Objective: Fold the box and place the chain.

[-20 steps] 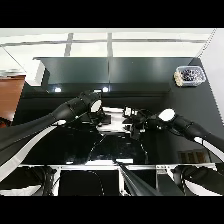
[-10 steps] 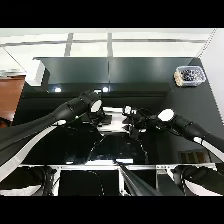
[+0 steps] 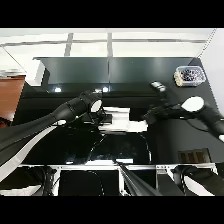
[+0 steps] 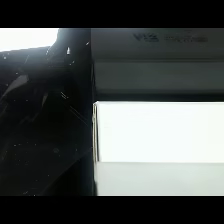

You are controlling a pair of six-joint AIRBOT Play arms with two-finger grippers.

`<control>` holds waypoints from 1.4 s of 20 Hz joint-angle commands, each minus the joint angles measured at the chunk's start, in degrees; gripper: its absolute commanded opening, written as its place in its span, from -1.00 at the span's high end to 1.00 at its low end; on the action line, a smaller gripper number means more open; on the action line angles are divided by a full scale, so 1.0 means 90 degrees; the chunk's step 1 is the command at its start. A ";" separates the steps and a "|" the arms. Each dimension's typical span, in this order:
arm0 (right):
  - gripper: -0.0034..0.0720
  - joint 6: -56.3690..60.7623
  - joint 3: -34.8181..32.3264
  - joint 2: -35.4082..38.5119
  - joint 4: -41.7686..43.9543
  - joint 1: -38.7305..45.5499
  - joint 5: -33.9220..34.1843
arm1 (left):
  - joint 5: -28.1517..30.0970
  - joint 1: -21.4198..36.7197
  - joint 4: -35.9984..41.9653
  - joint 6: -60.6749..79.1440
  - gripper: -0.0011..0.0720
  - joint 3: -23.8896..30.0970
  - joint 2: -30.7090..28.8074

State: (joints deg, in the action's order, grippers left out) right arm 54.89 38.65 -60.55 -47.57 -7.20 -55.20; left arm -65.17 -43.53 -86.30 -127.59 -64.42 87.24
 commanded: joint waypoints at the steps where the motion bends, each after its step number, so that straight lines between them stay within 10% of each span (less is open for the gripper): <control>1: 0.88 0.2837 -0.0090 0.0338 -0.1503 0.1673 -0.1064 | 0.0046 0.0002 0.0002 0.0005 0.89 -0.0005 0.0005; 5: 0.87 0.3116 -0.1190 -0.0044 -0.0010 0.2023 -0.0546 | 0.0049 0.0002 0.0002 0.0005 0.89 -0.0005 0.0005; 11: 0.87 0.1812 -0.1464 -0.1389 0.2375 0.0192 0.0578 | 0.0036 0.0002 0.0002 0.0005 0.89 -0.0005 0.0005; 16: 0.87 0.0908 -0.0857 -0.1513 0.2569 0.0180 -0.0250 | 0.0022 0.0002 0.0005 0.0007 0.89 -0.0005 0.0005; 17: 0.66 0.0889 -0.0663 -0.1511 0.2487 0.0219 -0.0486 | 0.0022 0.0002 0.0005 0.0005 0.89 -0.0005 0.0005; 19: -0.58 0.0845 -0.0321 -0.1513 0.2368 0.0219 -0.0882 | 0.0022 0.0002 0.0005 0.0005 0.89 -0.0005 0.0005; 26: -0.52 0.0794 0.0019 -0.1513 0.2618 -0.0146 -0.1076 | 0.0024 0.0002 0.0051 0.0005 0.89 -0.0005 0.0005; 28: 0.02 0.0799 0.0066 -0.1513 0.2618 -0.0277 -0.0947 | 0.0024 0.0002 0.0051 0.0005 0.89 -0.0005 0.0005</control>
State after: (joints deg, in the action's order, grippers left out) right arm 62.30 38.33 -74.17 -24.47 -8.16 -64.23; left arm -64.95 -43.53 -85.86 -127.55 -64.42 87.24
